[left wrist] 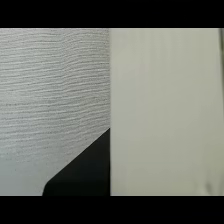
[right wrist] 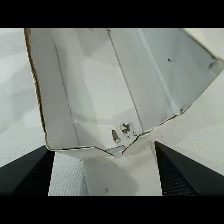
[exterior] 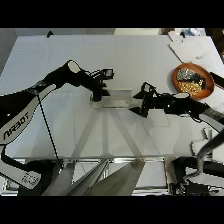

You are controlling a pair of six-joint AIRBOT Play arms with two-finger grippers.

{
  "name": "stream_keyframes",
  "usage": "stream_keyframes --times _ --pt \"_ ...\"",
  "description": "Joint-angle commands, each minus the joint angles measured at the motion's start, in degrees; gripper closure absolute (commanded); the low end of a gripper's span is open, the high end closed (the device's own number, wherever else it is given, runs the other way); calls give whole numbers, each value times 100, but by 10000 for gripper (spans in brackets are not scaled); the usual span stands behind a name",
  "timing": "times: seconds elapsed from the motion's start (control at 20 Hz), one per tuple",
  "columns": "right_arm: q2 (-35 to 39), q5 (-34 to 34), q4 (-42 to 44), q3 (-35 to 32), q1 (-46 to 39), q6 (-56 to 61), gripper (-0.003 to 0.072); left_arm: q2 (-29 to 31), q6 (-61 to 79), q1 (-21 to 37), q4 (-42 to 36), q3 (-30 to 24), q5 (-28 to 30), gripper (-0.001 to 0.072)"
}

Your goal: Fold the box and place the chain.

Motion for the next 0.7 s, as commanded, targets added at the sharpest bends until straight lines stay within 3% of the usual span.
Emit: stream_keyframes --times 0.0,0.3,0.65 --pt "-24 13 -31 61 0 20 -2 -4 0 -2 2 0 0 695" --pt "-96 -284 -68 199 0 260 -2 -4 0 -2 2 0 2 695" --pt "-234 -184 -518 518 0 258 -2 -4 0 -2 2 0 0 695"
